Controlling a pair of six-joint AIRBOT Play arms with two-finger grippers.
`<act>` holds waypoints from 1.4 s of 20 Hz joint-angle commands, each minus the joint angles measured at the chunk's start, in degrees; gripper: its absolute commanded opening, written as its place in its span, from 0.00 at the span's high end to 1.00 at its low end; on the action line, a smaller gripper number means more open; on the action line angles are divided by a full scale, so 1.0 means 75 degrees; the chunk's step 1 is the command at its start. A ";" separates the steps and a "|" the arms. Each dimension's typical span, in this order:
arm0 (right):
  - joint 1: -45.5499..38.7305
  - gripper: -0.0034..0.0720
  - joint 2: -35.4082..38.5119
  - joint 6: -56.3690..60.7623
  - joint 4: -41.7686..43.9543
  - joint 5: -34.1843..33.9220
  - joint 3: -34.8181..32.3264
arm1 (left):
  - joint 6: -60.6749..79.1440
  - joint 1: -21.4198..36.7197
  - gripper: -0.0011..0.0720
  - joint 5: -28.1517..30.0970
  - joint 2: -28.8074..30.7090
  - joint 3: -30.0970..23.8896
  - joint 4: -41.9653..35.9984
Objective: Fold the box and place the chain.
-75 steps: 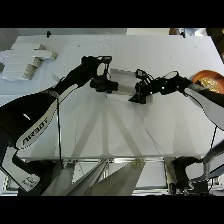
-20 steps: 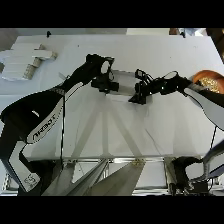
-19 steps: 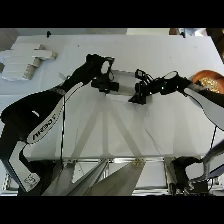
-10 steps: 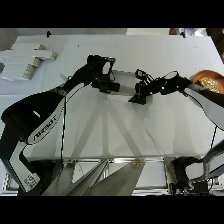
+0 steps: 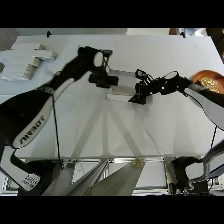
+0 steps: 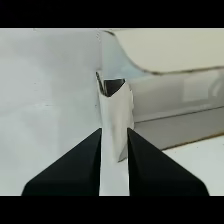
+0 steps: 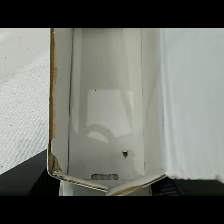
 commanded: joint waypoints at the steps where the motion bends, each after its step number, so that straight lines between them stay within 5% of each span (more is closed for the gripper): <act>1: 0.0009 0.38 -0.0003 -0.0003 -0.0003 0.0000 0.0003 | 0.1052 0.0653 0.67 -0.0017 0.0609 0.0006 -0.0868; 3: 0.0009 0.38 -0.0003 -0.0003 0.0000 0.0000 0.0003 | 0.2317 0.1131 0.42 -0.0119 0.0874 0.0006 -0.1530; 10: 0.0009 0.38 -0.0003 -0.0003 0.0000 0.0000 0.0003 | 0.8795 0.2827 0.04 -0.0705 0.1105 -0.0160 -0.4092; 15: 0.0009 0.38 0.0000 -0.0003 0.0000 -0.0003 0.0003 | 1.2222 0.3634 0.03 -0.0650 0.0985 -0.1160 -0.6435; 20: 0.0009 0.38 -0.0003 -0.0006 -0.0003 0.0000 0.0003 | 1.3986 0.3456 0.03 -0.0944 0.0242 -0.2049 -0.6499; 28: 0.0009 0.38 -0.0003 -0.0003 0.0000 0.0000 0.0003 | 1.6256 0.2734 0.03 -0.0641 -0.0615 -0.2055 -0.6478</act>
